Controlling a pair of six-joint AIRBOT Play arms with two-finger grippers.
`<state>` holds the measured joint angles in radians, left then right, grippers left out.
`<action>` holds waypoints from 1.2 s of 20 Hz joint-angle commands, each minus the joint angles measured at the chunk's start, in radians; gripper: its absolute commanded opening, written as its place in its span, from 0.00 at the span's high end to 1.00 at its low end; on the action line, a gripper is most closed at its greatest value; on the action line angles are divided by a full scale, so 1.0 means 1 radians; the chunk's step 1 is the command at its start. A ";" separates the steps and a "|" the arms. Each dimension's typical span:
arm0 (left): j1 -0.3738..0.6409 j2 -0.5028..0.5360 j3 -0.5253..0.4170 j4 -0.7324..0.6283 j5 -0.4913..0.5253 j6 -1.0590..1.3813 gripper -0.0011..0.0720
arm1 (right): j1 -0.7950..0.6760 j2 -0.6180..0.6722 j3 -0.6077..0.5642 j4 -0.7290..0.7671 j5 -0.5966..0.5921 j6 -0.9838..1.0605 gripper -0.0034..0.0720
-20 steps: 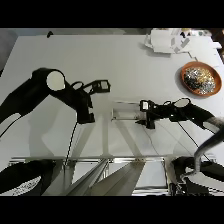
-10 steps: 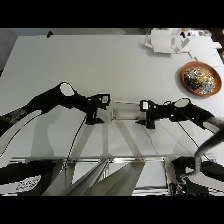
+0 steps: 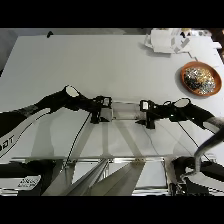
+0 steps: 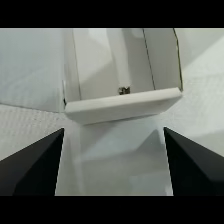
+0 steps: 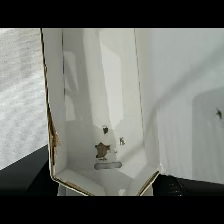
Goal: Fold the box and place the chain.
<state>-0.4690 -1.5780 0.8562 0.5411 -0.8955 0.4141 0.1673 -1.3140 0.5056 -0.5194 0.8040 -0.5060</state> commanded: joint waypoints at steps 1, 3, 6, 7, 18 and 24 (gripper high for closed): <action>-0.011 -0.009 0.000 -0.034 0.010 0.032 0.01 | 0.000 0.001 0.000 0.000 0.000 0.000 0.56; -0.021 -0.009 0.000 -0.039 0.010 0.032 0.01 | 0.000 0.001 0.000 0.000 0.000 0.000 0.56; -0.036 -0.009 0.000 -0.061 0.010 0.032 0.01 | 0.000 0.001 0.000 0.000 0.000 0.000 0.56; -0.038 -0.009 0.000 -0.061 0.010 0.032 0.01 | 0.000 0.001 0.000 0.000 0.000 0.000 0.56; -0.057 -0.030 0.000 -0.125 0.024 0.030 0.24 | 0.000 0.001 0.000 0.000 0.000 0.000 0.56; -0.056 -0.029 0.000 -0.122 0.023 0.027 0.64 | 0.000 0.001 0.000 0.000 0.000 0.000 0.56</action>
